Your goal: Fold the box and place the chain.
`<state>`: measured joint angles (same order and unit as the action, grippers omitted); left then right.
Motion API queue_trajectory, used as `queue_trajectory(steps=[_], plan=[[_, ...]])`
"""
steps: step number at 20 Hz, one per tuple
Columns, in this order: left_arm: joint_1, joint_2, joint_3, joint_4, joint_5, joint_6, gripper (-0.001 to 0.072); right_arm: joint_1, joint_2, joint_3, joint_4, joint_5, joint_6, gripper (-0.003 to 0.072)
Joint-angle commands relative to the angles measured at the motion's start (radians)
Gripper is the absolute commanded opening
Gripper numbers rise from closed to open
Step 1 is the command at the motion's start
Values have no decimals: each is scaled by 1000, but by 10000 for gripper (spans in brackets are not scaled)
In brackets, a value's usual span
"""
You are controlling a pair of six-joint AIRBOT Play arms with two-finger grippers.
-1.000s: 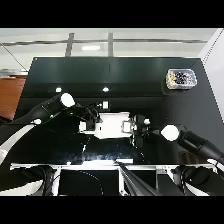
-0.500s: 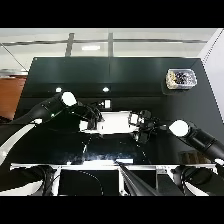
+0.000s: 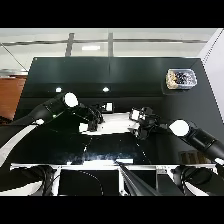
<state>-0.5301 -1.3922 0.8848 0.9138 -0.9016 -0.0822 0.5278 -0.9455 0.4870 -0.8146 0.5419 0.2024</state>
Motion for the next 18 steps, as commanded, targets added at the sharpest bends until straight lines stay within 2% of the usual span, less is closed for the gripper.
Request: queue_trajectory(steps=[1, 3, 9, 14, 18], plan=[[-1, -1, 1, 2, 0, 1, 27, 0, 0, 1, 13, 26, 11, 706], [-1, -1, 1, 2, 0, 1, 27, 0, -2, 1, 29, 66, 10, 706], [-1, -1, 1, 2, 0, 1, 27, -76, -37, 1, 102, 80, -67, 706], [0, -1, 2, 2, 0, 1, 27, -87, -69, 1, 291, 143, -260, 707], [0, -1, 2, 2, 0, 0, 27, -87, -118, 1, 343, 185, -268, 706]])
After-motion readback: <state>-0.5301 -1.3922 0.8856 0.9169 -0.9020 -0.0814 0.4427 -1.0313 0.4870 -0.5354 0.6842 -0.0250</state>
